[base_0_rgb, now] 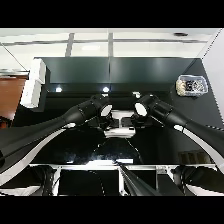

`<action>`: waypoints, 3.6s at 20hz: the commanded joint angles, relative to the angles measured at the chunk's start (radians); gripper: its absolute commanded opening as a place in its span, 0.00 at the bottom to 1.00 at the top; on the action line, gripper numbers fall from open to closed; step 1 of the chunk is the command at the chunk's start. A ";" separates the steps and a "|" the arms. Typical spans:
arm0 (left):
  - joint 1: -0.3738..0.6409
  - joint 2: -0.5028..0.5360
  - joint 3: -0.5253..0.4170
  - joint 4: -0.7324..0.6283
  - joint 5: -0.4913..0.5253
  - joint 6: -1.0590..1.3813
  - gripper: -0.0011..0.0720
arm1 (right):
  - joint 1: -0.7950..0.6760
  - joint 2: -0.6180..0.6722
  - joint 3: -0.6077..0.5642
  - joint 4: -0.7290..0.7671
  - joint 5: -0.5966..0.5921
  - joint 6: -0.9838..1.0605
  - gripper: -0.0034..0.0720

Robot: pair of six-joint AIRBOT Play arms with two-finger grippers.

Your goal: Fold the box and place the chain.

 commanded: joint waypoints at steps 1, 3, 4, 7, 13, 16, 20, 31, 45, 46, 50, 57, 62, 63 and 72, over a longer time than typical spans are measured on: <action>0.000 0.000 0.000 0.000 0.001 0.000 0.05 | 0.010 -0.013 0.012 -0.013 0.025 0.021 0.30; 0.000 0.000 0.000 0.000 0.000 0.000 0.05 | 0.014 -0.016 0.011 -0.013 0.025 0.021 0.30; 0.000 0.000 0.000 0.000 0.000 0.000 0.05 | 0.015 -0.018 0.011 -0.012 0.024 0.024 0.30; 0.000 0.000 0.000 0.000 0.000 0.000 0.05 | 0.013 -0.023 0.010 -0.018 0.020 0.027 0.30; 0.000 0.000 0.000 0.000 0.000 0.000 0.05 | 0.013 -0.024 -0.006 -0.017 0.011 0.037 0.30; 0.000 0.000 0.000 0.000 0.000 0.000 0.05 | 0.013 -0.024 -0.006 -0.013 -0.011 0.043 0.19; 0.000 0.000 0.000 0.000 0.000 0.000 0.05 | 0.013 -0.024 -0.006 -0.010 -0.024 0.043 0.06; 0.000 0.000 0.000 0.000 0.000 0.000 0.05 | 0.011 -0.022 -0.006 -0.013 -0.021 0.054 0.06; 0.000 0.000 0.000 0.000 0.000 0.000 0.05 | -0.079 0.396 -0.006 -0.139 0.093 -0.089 0.40; 0.000 0.000 0.000 0.000 0.000 0.000 0.05 | -0.107 0.439 -0.006 -0.223 0.131 -0.091 0.40; 0.000 0.000 0.000 0.000 0.000 0.000 0.05 | -0.286 0.495 -0.010 -0.542 0.241 -0.208 0.40; 0.000 0.000 0.000 0.000 0.000 0.000 0.05 | -0.790 0.468 -0.210 -0.543 -0.309 -0.170 0.40; 0.000 0.000 0.000 0.000 -0.002 0.000 0.05 | -0.909 0.267 -0.140 -0.384 -0.528 -0.088 0.96; 0.000 0.000 0.000 0.000 0.000 0.000 0.05 | -0.924 0.207 -0.074 -0.322 -0.501 -0.146 0.96; 0.000 0.000 0.000 -0.001 -0.001 0.000 0.05 | -1.027 -0.314 0.577 -0.225 0.002 -0.290 0.91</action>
